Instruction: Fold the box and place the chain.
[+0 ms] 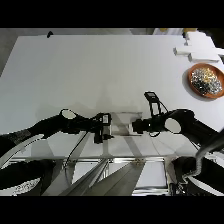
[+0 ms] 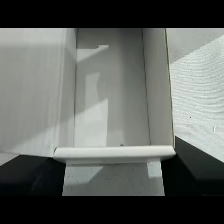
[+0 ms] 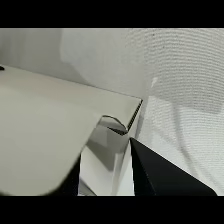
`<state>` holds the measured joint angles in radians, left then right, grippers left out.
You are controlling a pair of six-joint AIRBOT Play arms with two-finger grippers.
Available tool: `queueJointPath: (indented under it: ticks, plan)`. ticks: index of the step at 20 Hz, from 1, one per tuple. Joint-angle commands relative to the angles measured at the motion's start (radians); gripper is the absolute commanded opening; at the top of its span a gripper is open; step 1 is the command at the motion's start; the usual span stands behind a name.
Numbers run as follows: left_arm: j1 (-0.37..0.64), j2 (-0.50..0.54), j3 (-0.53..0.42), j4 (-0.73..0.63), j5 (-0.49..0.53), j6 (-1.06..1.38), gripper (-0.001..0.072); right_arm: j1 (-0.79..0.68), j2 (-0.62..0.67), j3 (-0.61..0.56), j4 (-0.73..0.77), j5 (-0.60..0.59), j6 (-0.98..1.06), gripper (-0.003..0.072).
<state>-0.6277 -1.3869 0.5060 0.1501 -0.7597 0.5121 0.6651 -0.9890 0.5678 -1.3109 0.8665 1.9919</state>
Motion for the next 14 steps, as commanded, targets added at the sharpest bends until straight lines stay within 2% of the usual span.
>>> queueJointPath:
  ticks: [1, 8, 14]
  plan:
    - [0.0, 0.0, 0.0, 0.0, 0.0, 0.0, 0.0274, 0.054, -0.063, 0.025, -0.04, 0.009, 0.043, 0.0337]
    - [0.0, 0.0, 0.0, 0.0, 0.0, 0.0, 0.0274, 0.063, -0.072, 0.026, -0.152, -0.013, 0.235, 0.0336]
    - [0.0, 0.0, 0.0, 0.0, 0.0, 0.0, 0.0274, 0.063, -0.129, 0.071, -0.152, 0.011, 0.238, 0.0315]
